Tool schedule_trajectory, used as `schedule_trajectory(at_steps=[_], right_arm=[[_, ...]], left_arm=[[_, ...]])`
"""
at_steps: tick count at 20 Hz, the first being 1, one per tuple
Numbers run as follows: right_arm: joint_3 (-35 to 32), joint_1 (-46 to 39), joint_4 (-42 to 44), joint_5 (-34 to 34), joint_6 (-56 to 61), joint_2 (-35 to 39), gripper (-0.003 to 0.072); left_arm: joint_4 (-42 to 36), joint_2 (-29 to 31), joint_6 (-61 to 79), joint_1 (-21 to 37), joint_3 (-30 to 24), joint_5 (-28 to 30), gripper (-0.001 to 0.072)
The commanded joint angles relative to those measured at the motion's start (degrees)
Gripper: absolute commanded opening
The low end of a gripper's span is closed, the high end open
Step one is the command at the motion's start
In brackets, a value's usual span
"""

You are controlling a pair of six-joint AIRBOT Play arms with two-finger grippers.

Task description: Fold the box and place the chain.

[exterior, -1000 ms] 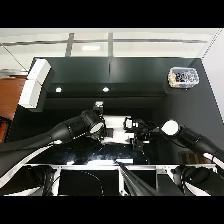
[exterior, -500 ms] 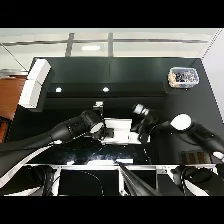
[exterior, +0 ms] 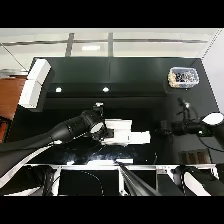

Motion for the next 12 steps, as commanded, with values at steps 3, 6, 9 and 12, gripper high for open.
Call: schedule_trajectory(at_steps=[3,6,9,12], right_arm=[[-3.04,10.45,6.05,-2.58,4.96,-8.17,0.0069],[-3.04,13.77,9.68,-5.7,4.31,-9.35,0.007],[-3.02,15.37,10.82,-5.14,2.47,-9.35,0.009],[-2.99,15.45,18.82,-2.36,-5.44,-9.35,0.0404]], left_arm=[[0.02,0.02,-0.02,0.07,0.0,-0.02,0.0032],[0.02,0.02,-0.02,0.07,0.0,-0.02,0.0033],[0.02,0.02,-0.02,0.07,0.0,-0.02,0.0032],[0.04,0.02,-0.02,0.07,0.0,-0.02,0.0032]])
